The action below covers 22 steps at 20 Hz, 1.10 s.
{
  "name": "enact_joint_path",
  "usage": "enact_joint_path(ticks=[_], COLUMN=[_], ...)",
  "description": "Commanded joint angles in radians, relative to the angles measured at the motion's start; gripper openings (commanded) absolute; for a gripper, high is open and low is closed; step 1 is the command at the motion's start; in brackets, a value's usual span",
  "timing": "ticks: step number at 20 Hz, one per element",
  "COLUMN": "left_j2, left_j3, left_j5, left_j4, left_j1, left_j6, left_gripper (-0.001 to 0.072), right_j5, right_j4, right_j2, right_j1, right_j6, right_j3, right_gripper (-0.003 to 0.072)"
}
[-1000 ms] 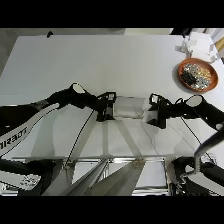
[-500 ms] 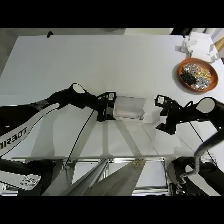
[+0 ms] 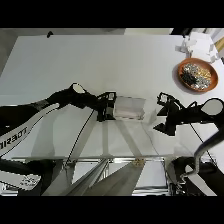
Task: Fold the box and place the chain.
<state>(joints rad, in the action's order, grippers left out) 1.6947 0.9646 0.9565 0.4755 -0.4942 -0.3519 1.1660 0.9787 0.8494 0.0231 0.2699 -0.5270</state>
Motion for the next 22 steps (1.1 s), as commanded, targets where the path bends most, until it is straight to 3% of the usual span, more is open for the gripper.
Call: enact_joint_path(ticks=[1, 3, 4, 5, 7, 11, 16, 18, 22], left_j2=[0.000, 0.000, 0.000, 0.000, 0.000, 0.000, 0.000, 0.000, 0.000], left_j3=[0.000, 0.000, 0.000, 0.000, 0.000, 0.000, 0.000, 0.000, 0.000], left_j5=[0.002, 0.001, 0.001, 0.001, 0.001, 0.001, 0.001, 0.001, 0.001], left_j4=[0.000, 0.000, 0.000, 0.000, 0.000, 0.000, 0.000, 0.000, 0.000], left_j1=[0.000, 0.000, 0.000, 0.000, 0.000, 0.000, 0.000, 0.000, 0.000], left_j6=[-0.001, 0.000, 0.000, -0.001, -0.001, 0.000, -0.001, -0.001, 0.000], left_gripper=[0.0251, 0.0251, 0.0251, 0.0251, 0.0251, 0.0251, 0.0251, 0.0251, 0.0251], right_j5=[0.012, 0.008, -0.022, -0.064, -0.187, -0.514, -0.750, -0.776, -0.687], right_j4=[-0.156, -0.296, -0.353, -0.395, -0.465, -0.494, -0.493, -0.478, -0.455], right_j2=[-0.056, -0.071, -0.068, -0.066, -0.047, 0.118, 0.251, 0.252, 0.265], right_j1=[0.000, 0.000, 0.001, 0.005, 0.039, 0.150, 0.172, 0.172, 0.172], right_j6=[-0.060, -0.092, -0.109, -0.128, -0.171, -0.174, -0.083, -0.083, -0.084], right_j3=[-0.001, -0.001, 0.000, 0.000, 0.000, -0.001, -0.001, 0.000, 0.000], right_gripper=[0.0646, 0.0645, 0.0596, 0.0438, 0.0009, 0.0014, 0.0016, 0.0016, 0.0016])
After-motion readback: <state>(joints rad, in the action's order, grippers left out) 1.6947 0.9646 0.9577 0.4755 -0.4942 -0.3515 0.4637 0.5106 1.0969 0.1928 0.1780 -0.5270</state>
